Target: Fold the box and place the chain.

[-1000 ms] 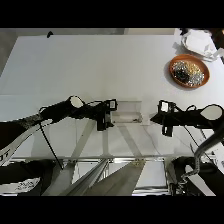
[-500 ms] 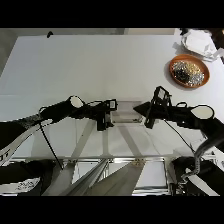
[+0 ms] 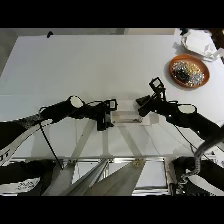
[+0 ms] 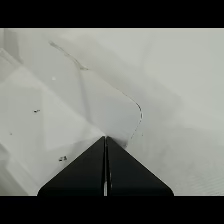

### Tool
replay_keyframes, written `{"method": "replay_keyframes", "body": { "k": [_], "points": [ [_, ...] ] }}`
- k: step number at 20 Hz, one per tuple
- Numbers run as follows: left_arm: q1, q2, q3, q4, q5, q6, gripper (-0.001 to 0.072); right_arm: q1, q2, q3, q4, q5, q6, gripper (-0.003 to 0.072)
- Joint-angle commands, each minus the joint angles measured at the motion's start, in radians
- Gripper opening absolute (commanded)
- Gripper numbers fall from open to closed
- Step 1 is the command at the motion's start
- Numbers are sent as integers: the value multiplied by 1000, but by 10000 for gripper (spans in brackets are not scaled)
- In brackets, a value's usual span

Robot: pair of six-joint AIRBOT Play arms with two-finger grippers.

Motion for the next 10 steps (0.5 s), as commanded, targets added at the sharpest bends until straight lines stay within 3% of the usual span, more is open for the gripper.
{"method": "replay_keyframes", "body": {
  "k": [1, 4, 10],
  "points": [
    [-1, 0, -1, 0, -1, 0, 333, 2, -27, 1, -68, 1, 77, 19],
    [-1, 0, -1, 0, 0, 0, 333, 2, -27, 1, -171, 39, 154, 19],
    [-1, 0, -1, 0, -1, 0, 333, 2, -26, 45, -162, 117, 229, 19]
  ]
}}
